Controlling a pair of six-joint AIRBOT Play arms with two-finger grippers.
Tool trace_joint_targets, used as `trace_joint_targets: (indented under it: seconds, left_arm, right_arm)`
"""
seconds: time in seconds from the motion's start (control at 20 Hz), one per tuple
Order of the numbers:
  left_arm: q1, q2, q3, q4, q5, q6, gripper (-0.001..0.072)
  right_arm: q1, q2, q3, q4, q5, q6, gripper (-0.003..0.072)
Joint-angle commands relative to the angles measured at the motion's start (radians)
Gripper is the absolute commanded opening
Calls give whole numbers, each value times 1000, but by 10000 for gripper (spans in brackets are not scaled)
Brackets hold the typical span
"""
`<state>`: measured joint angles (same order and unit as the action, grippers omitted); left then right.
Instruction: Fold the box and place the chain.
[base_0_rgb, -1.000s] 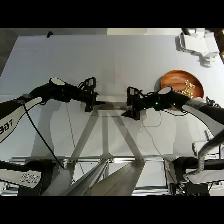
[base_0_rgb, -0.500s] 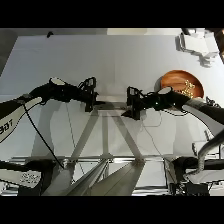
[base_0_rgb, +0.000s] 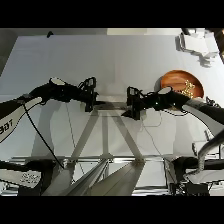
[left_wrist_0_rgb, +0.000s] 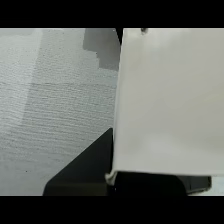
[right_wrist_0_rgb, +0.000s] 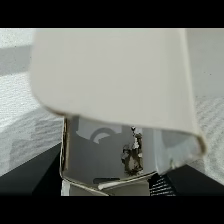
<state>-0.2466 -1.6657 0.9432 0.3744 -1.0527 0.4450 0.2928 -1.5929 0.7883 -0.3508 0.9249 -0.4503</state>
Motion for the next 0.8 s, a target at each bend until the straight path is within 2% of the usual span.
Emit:
trace_joint_targets:
  seconds: [0.0,0.3,0.35,0.45,0.7,0.75]
  left_arm:
    - [0,0,0,0,-13,0,14]
    - [0,0,0,0,-13,0,21]
    - [0,0,0,0,-13,1,79]
    - [0,0,0,0,-13,0,311]
    - [45,34,0,1,-13,0,331]
    - [53,53,0,2,-13,0,385]
  right_arm:
    - [0,-1,1,0,0,0,395]
    - [0,-1,1,0,0,0,395]
    - [0,0,1,0,0,0,395]
    - [0,0,1,0,0,0,395]
    - [0,0,1,0,0,0,395]
    - [0,0,1,0,0,0,395]
